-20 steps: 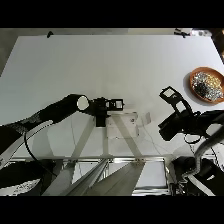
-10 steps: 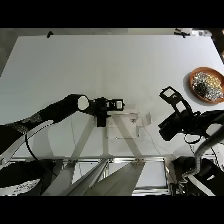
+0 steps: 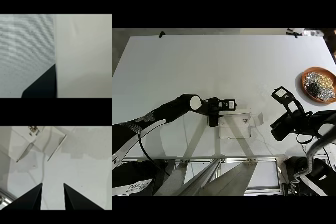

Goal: Fold the box and place the chain.

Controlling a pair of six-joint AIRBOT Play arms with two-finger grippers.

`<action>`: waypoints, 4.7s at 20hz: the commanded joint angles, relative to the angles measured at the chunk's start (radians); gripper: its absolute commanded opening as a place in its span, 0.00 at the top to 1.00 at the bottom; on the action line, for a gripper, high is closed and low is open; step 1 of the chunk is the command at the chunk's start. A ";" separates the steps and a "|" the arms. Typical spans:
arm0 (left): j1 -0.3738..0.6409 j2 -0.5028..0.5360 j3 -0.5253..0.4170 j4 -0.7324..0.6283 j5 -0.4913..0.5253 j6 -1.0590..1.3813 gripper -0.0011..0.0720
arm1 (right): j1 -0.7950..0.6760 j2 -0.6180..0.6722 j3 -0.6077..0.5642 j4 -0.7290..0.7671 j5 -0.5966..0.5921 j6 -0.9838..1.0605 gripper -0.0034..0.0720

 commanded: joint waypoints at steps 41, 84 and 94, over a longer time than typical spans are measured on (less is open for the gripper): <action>0.002 0.044 0.000 -0.005 -0.026 0.003 0.98 | 0.000 0.001 0.000 0.004 0.000 0.001 0.56; 0.003 0.117 0.000 0.002 -0.076 -0.024 0.42 | 0.000 0.000 0.000 0.004 -0.002 0.001 0.56; 0.002 0.118 -0.001 0.002 -0.034 -0.027 0.97 | 0.000 0.000 0.000 0.004 -0.003 0.001 0.56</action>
